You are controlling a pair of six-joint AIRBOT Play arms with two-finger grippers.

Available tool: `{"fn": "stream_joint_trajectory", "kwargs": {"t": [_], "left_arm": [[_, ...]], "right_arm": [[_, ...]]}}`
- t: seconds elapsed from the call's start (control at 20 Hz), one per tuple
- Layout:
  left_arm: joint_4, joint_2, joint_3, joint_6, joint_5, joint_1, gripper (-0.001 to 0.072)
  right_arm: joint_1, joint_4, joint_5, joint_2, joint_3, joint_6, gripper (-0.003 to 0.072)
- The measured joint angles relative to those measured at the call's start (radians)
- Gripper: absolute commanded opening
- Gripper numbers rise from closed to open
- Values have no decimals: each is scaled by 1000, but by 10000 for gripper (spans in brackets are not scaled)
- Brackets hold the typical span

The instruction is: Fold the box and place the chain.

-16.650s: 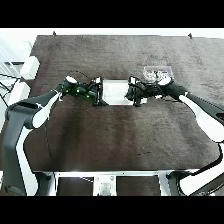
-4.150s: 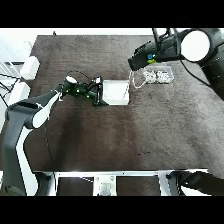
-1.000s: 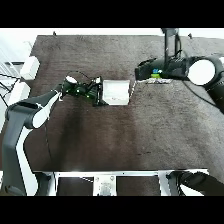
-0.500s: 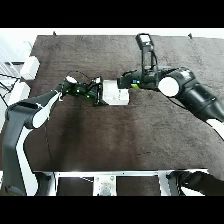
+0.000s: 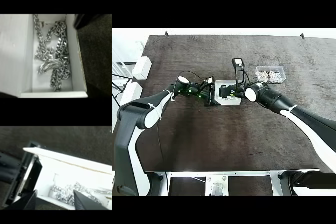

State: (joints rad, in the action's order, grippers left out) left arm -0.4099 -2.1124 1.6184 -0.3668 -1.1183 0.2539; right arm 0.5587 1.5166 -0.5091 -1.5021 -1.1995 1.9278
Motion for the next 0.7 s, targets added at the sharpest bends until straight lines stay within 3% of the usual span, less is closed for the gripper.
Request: {"fn": "stream_joint_trajectory", "kwargs": {"t": [0.25, 0.3, 0.4, 0.7], "left_arm": [[0, 0, 0, 0, 0, 0, 454], [0, 0, 0, 0, 0, 0, 453], [0, 0, 0, 0, 0, 0, 453], [0, 0, 0, 0, 0, 0, 453]], "right_arm": [[-126, 122, -88, 58, 9, 0, 478], [-167, 138, -95, 69, 12, 0, 522], [-259, 156, -103, 69, 19, 6, 523], [-451, 29, 45, -89, 1, -39, 523]]}}
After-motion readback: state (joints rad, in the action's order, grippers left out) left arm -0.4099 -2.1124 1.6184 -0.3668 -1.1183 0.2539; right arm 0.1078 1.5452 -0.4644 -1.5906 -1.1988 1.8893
